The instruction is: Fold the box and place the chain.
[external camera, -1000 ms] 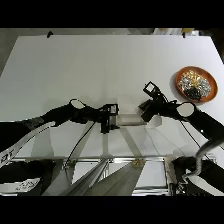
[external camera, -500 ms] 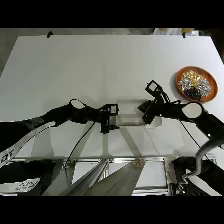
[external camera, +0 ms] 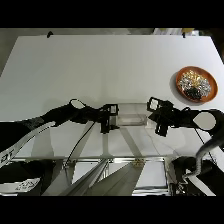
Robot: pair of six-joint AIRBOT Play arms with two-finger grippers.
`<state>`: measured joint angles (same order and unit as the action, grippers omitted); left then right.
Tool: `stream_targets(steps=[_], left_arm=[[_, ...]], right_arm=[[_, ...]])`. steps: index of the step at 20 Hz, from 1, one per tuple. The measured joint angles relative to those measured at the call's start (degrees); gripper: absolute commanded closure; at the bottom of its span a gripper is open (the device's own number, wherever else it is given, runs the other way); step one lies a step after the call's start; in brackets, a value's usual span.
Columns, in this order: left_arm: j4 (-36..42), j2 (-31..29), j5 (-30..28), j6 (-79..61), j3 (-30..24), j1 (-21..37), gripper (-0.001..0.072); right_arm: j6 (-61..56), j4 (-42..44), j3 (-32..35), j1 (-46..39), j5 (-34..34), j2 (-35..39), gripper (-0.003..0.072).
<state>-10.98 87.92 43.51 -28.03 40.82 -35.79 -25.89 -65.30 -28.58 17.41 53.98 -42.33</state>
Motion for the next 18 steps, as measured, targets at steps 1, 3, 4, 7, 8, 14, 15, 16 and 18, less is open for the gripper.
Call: stream_targets(steps=[1,3,4,7,8,14,15,16,18], left_arm=[[0.0,0.0,0.0,0.0,0.0,0.0,0.0558],[0.0,0.0,0.0,0.0,0.0,0.0,0.0558],[0.0,0.0,0.0,0.0,0.0,0.0,0.0558],[0.0,0.0,0.0,0.0,0.0,0.0,0.0558],[0.0,0.0,0.0,0.0,0.0,0.0,0.0558],[0.0,0.0,0.0,0.0,0.0,0.0,0.0558],[0.0,0.0,0.0,0.0,0.0,0.0,0.0558],[0.0,0.0,0.0,0.0,0.0,0.0,0.0558],[0.0,0.0,0.0,0.0,0.0,0.0,0.0558]], right_arm=[[0.2,-1.3,0.0,0.0,1.9,0.2,0.0629],[1.9,-2.9,0.0,0.0,4.4,0.3,0.0599],[3.5,-3.3,0.0,0.0,5.2,0.3,0.0599],[10.8,-3.5,0.1,0.0,5.2,-0.7,0.0548],[12.9,-3.3,0.1,0.0,4.6,-1.2,0.0505],[18.4,-6.2,0.1,-1.8,1.4,-4.5,0.0460],[18.8,-6.5,0.1,-2.5,1.1,-4.8,0.0460],[19.1,-6.7,0.1,-3.2,0.8,-5.0,0.0460],[19.9,-6.3,0.1,-4.2,0.2,-5.6,0.0463]])
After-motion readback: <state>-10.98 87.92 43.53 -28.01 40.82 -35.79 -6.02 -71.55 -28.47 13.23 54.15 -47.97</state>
